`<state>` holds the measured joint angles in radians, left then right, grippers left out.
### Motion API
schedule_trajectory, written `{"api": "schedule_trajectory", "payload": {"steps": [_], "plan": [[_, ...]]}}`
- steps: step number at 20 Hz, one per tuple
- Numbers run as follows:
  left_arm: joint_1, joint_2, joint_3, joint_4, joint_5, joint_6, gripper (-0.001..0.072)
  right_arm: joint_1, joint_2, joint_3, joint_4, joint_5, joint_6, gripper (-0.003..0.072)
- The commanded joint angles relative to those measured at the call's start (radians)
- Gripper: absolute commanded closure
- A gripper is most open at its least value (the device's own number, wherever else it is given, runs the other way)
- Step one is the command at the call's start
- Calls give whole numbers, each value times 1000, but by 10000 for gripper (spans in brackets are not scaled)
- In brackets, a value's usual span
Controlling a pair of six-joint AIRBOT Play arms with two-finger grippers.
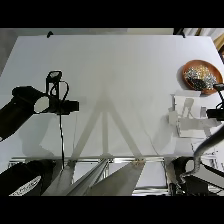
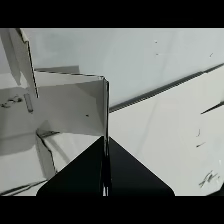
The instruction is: Fold the box and place the chain.
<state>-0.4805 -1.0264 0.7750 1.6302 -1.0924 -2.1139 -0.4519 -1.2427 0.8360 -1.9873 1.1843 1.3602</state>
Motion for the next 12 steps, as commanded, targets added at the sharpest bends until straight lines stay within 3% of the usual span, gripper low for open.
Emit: {"api": "schedule_trajectory", "payload": {"steps": [1, 6, 9, 12], "plan": [[0, 0, 0, 0, 0, 0, 699, 45, 82, 1, 146, 7, -118, 675], [0, 0, 0, 0, 0, 0, 699, 231, 296, -43, 408, -27, -135, 674], [0, 0, 0, 0, 0, 0, 699, 342, 417, -137, 611, -72, -134, 674], [0, 0, 0, 0, 0, 0, 699, 479, 518, -251, 671, -148, -58, 674]]}}
